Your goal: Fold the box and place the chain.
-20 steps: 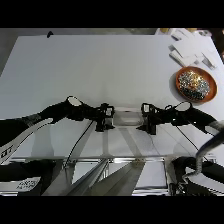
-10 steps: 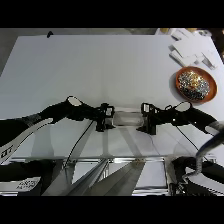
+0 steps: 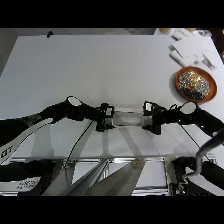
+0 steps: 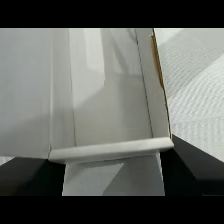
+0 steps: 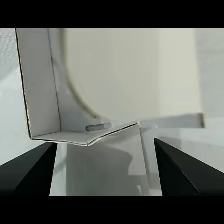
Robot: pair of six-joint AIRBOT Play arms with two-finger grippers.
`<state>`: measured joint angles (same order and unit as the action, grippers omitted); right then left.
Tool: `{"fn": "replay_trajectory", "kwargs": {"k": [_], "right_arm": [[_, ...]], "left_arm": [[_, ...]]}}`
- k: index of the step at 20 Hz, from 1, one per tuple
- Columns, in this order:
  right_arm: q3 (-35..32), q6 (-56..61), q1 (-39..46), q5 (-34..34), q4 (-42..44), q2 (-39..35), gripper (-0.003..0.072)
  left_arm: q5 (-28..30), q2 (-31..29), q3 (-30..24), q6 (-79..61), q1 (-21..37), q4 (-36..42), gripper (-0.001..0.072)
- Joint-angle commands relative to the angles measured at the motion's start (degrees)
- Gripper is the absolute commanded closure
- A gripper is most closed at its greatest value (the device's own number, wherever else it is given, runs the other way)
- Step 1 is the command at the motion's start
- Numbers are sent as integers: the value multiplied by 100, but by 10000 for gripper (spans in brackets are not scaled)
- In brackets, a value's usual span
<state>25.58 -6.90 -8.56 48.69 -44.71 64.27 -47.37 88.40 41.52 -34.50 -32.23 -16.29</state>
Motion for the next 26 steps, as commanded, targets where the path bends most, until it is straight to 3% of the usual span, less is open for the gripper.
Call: {"fn": "replay_trajectory", "kwargs": {"k": [1,2,5,8,10,13,17,26], "right_arm": [[7,535,0,24,-229,-404,53],[7,629,0,46,-271,-564,57],[7,737,0,323,-365,-1093,311],[7,874,0,599,-297,-1508,425],[7,850,0,861,-201,-1622,652],[7,855,-2,896,380,-1626,671],[7,625,-2,479,1781,-1561,671],[7,1274,0,-1274,1794,-1119,671]], "left_arm": [[2,-2,2,0,0,-4,640],[2,-2,2,0,0,-4,640],[2,-2,2,0,0,-4,640],[2,-2,2,0,0,-2,640],[2,-2,2,0,0,-4,640],[2,-2,2,0,0,-4,640],[2,-2,2,0,0,-4,640],[2,-2,2,0,0,-2,640]]}}
